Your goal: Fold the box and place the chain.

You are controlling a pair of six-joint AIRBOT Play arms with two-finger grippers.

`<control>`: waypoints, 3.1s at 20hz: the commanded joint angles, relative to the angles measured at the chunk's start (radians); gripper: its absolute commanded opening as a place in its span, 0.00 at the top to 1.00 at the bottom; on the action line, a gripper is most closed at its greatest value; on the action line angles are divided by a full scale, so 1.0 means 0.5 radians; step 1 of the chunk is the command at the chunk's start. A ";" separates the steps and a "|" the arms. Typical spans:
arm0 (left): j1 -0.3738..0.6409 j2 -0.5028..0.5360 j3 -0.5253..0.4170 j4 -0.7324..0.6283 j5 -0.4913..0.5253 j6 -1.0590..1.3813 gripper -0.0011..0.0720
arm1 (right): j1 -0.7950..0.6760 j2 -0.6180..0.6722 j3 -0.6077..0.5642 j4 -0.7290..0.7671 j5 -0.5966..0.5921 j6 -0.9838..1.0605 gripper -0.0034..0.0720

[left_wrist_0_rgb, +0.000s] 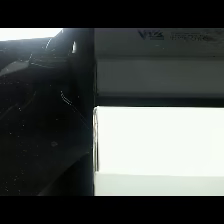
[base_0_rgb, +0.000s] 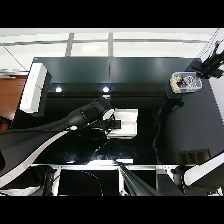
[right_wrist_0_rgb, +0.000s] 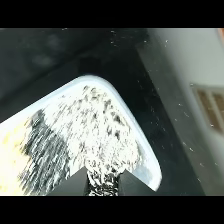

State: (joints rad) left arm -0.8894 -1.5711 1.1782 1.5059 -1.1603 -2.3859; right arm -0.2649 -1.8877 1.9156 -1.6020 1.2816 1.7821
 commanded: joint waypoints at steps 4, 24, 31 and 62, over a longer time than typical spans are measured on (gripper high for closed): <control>0.000 0.001 0.001 0.000 0.001 0.000 0.95 | -0.043 0.559 0.007 0.766 0.036 -0.415 0.95; 0.000 0.001 0.001 0.002 0.001 0.000 0.95 | 0.711 1.649 0.003 1.275 0.652 -0.536 0.95; 0.000 0.001 0.001 0.002 0.001 0.000 0.95 | 1.067 1.653 0.003 1.203 0.692 -0.537 0.95; 0.000 0.001 0.001 0.001 0.001 0.000 0.95 | 1.295 1.667 0.003 1.297 0.480 -0.551 0.95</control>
State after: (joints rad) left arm -0.8894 -1.5711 1.1782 1.5063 -1.1603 -2.3863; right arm 0.3817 -1.0550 1.9175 -0.9546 1.5276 1.5066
